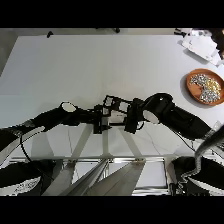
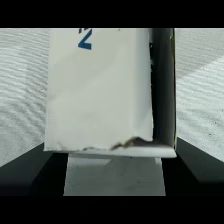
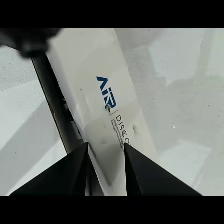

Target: Fold the box and place the chain.

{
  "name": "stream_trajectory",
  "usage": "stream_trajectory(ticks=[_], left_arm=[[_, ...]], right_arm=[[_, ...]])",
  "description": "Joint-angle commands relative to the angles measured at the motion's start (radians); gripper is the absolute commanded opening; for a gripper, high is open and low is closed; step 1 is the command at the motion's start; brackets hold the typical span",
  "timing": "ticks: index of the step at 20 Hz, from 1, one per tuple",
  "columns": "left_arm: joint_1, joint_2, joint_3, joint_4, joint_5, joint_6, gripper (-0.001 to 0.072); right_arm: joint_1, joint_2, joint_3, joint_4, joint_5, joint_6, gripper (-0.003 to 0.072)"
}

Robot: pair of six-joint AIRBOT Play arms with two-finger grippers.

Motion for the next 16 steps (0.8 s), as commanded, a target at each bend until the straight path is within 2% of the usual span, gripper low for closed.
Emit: stream_trajectory(ticks=[1, 5, 11, 12, 14, 16], left_arm=[[0.0, 0.001, 0.0, 0.001, 0.001, 0.002, 0.0319], [0.0, 0.001, 0.0, 0.001, 0.0, 0.002, 0.0319], [0.0, 0.001, 0.0, 0.001, 0.0, 0.002, 0.0319], [0.0, 0.001, 0.0, 0.001, 0.0, 0.002, 0.0319], [0.0, 0.001, 0.0, 0.001, 0.001, 0.002, 0.0319], [0.0, 0.001, 0.0, 0.001, 0.0, 0.002, 0.0319]], right_arm=[[0.001, 0.002, -0.021, 0.002, -0.005, 0.005, 0.0218], [0.003, 0.002, -0.069, 0.009, -0.005, 0.006, 0.0218], [0.04, 0.002, -0.075, 0.011, -0.017, 0.008, 0.0225], [0.04, 0.002, -0.075, 0.008, -0.015, 0.008, 0.0247], [0.038, 0.007, -0.074, 0.001, -0.018, 0.008, 0.0355], [0.024, 0.015, -0.074, 0.001, -0.021, 0.008, 0.0365]])
